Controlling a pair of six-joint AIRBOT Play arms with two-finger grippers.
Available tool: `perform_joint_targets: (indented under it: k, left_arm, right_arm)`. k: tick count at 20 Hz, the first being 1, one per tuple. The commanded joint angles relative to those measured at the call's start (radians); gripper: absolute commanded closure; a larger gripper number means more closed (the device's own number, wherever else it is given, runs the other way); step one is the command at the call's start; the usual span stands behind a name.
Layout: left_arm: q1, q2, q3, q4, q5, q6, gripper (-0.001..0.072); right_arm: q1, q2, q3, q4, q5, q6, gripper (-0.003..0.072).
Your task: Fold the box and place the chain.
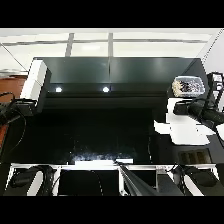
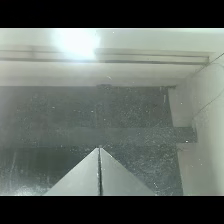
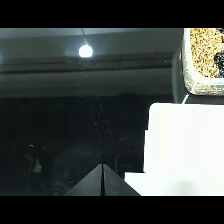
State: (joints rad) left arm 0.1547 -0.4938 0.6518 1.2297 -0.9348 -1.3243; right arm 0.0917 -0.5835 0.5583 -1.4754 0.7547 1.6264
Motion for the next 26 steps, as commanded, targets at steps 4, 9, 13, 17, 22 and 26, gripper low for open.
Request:
perform_joint_targets:
  k: [4, 9, 13, 17, 22, 26]
  left_arm:
    - [0.001, 0.001, 0.000, 0.000, 0.000, 0.000, 0.0677]
    - [0.001, 0.001, 0.000, 0.000, 0.000, 0.000, 0.0677]
    - [0.001, 0.001, 0.000, -0.003, 0.003, 0.000, 0.0677]
    - [0.001, 0.000, -0.003, -0.037, 0.105, 0.000, 0.0677]
    - [-0.003, -0.028, -0.003, -0.133, 0.111, -0.037, 0.0491]
    - [-0.003, -0.109, -0.003, -0.150, 0.093, -0.038, 0.0005]
  right_arm:
    - [0.000, 0.001, 0.000, 0.000, 0.000, 0.000, 0.0663]
    - [0.000, 0.001, 0.000, 0.000, 0.000, 0.000, 0.0663]
    - [0.000, 0.001, 0.000, 0.000, 0.000, 0.000, 0.0663]
    - [0.000, 0.001, 0.000, 0.037, -0.009, 0.001, 0.0663]
    - [-0.001, -0.005, -0.001, 0.021, -0.162, 0.004, -0.0016]
    - [-0.121, -0.031, 0.008, -0.314, -0.044, 0.147, -0.0013]
